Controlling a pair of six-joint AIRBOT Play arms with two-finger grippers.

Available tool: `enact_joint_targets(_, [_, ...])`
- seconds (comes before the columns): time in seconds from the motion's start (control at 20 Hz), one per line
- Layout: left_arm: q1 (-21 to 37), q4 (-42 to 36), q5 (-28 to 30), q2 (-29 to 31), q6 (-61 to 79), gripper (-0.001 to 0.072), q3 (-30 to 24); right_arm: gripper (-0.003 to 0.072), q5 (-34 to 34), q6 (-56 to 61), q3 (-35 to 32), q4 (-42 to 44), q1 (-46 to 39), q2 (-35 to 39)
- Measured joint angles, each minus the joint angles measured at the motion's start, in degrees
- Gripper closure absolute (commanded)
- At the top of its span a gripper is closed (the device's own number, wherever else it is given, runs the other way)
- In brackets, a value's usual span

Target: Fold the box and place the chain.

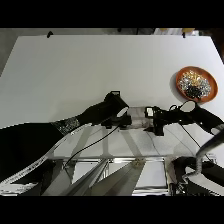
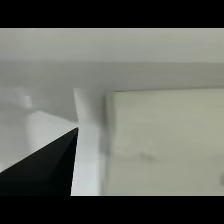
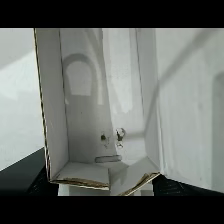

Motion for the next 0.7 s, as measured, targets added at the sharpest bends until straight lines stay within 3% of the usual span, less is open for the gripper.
enact_joint_targets(0.4, [6.03, 0.33, -6.78, 9.79, 12.66, 0.0206, -0.02, 0.0290, 0.07, 0.02, 0.00, 0.02, 0.00, -0.02])
enact_joint_targets(0.7, [13.81, 0.22, -13.42, 20.68, 38.73, 0.0199, -1.55, 0.0290, 0.09, 0.04, 0.00, 0.02, 0.00, -0.02])
